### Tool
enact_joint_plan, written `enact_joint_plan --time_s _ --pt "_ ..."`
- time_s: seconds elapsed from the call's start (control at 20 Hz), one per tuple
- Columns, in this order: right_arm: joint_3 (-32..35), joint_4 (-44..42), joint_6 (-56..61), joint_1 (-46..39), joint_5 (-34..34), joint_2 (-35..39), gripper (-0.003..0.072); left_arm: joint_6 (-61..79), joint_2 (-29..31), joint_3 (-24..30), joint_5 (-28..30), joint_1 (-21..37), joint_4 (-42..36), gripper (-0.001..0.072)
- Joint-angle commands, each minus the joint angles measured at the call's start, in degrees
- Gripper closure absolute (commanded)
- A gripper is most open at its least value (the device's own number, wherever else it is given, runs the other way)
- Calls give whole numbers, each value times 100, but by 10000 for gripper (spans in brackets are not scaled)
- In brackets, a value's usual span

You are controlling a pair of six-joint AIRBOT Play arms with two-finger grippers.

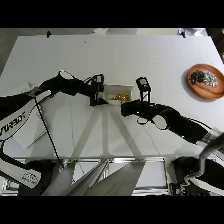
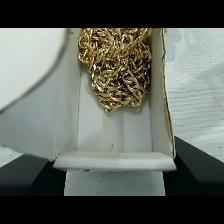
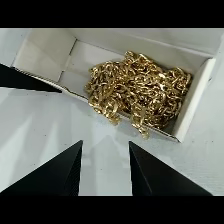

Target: Fold the box and place the chain.

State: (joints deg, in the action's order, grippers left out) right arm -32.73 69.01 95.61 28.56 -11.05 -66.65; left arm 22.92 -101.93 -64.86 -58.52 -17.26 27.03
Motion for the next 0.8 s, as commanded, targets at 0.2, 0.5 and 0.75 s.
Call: enact_joint_plan --time_s 0.2,0.5,0.75 --pt "0 -35 188 0 278 -398 416 0 -2 0 2 2 0 383" --pt "0 -389 190 2 955 -396 528 0 -2 0 2 2 0 383" --pt "-2 -608 195 7 1132 -396 528 0 -2 0 2 2 0 383"
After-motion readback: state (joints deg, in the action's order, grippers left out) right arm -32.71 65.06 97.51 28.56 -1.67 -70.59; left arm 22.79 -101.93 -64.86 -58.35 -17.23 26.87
